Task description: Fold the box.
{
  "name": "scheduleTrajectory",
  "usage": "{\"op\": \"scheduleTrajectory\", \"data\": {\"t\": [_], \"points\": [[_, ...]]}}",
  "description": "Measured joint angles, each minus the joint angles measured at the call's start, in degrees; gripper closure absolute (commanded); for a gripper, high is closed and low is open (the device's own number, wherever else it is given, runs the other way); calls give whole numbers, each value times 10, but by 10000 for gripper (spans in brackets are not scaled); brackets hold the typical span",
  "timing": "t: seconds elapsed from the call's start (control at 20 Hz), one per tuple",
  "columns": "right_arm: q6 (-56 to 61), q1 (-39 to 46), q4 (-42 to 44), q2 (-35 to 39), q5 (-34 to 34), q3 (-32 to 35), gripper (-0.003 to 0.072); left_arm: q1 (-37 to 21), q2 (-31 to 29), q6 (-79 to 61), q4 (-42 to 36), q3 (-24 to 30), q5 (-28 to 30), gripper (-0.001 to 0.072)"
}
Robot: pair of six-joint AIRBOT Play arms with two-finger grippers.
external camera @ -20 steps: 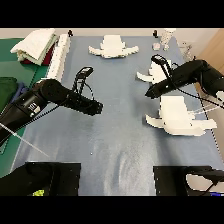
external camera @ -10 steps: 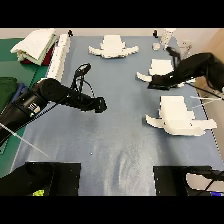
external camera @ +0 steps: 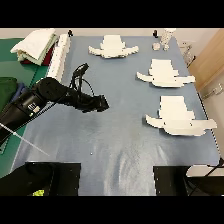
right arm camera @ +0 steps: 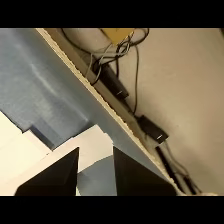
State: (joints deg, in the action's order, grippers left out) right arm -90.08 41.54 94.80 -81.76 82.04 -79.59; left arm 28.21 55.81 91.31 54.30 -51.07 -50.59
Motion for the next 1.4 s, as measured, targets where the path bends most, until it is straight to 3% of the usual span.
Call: {"op": "scheduleTrajectory", "data": {"t": [0.25, 0.45, 0.75, 0.85, 0.9, 1.0, 1.2, 1.4], "points": [[-117, 103, 98, -71, 32, 18, 357, 0, 0, 2, -4, 0, -8, 193], [-210, 121, 158, -117, 56, 23, 357, 0, 0, 2, -5, 0, -10, 193], [-260, 123, 184, -152, 85, 26, 367, 0, 0, 3, -6, 0, -11, 193], [-268, 122, 188, -156, 96, 30, 450, 0, 0, 3, -7, 0, -17, 193], [-270, 123, 194, -158, 102, 32, 573, 0, 0, 3, -7, 0, -21, 193], [-276, 121, 220, -159, 117, 33, 684, 0, 0, 3, -7, 0, -30, 193], [-286, 83, 297, -160, 142, 35, 685, 0, 0, -8, -7, 0, -41, 193], [-277, -20, 369, -144, 151, 43, 687, -3, 0, -31, -5, 0, -54, 193]]}}
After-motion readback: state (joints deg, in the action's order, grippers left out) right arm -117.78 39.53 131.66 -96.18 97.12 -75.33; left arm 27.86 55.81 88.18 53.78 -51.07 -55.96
